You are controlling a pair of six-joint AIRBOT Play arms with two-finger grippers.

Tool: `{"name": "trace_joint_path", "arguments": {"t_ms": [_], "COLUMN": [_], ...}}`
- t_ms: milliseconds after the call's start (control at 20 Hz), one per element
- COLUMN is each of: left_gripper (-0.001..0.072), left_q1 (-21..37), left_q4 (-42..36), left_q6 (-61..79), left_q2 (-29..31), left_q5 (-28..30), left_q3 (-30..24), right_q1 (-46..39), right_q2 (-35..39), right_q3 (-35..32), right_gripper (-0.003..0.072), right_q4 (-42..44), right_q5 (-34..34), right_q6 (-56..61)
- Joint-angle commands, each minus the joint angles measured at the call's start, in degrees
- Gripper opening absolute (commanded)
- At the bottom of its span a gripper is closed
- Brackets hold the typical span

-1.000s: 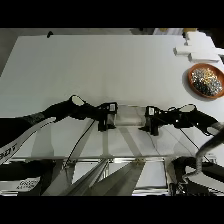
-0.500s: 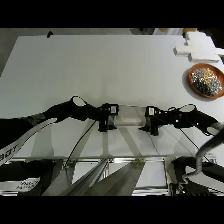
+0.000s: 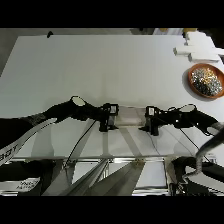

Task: Fold the box and place the chain.

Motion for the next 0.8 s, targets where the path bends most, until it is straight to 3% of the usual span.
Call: {"name": "trace_joint_path", "arguments": {"t_ms": [0,100,200,750], "left_gripper": [0.0569,0.0282,0.0199,0.0208], "left_q1": [0.0,0.0,0.0,0.0], "left_q4": [-0.3,-0.1,-0.1,-0.1], "left_q6": [0.6,0.6,0.6,0.6], "left_q2": [0.0,0.0,0.0,0.0], "left_q5": [-0.3,-0.3,-0.3,-0.5], "left_q3": [0.0,0.0,0.0,0.0], "right_q1": [0.0,0.0,0.0,0.0], "right_q2": [0.0,0.0,0.0,0.0], "right_q3": [0.0,0.0,0.0,0.0], "right_gripper": [0.0398,0.0398,0.0398,0.0398], "right_q4": [0.0,0.0,0.0,0.0], "right_q5": [0.0,0.0,0.0,0.0], "right_q6": [0.0,0.0,0.0,0.0]}}
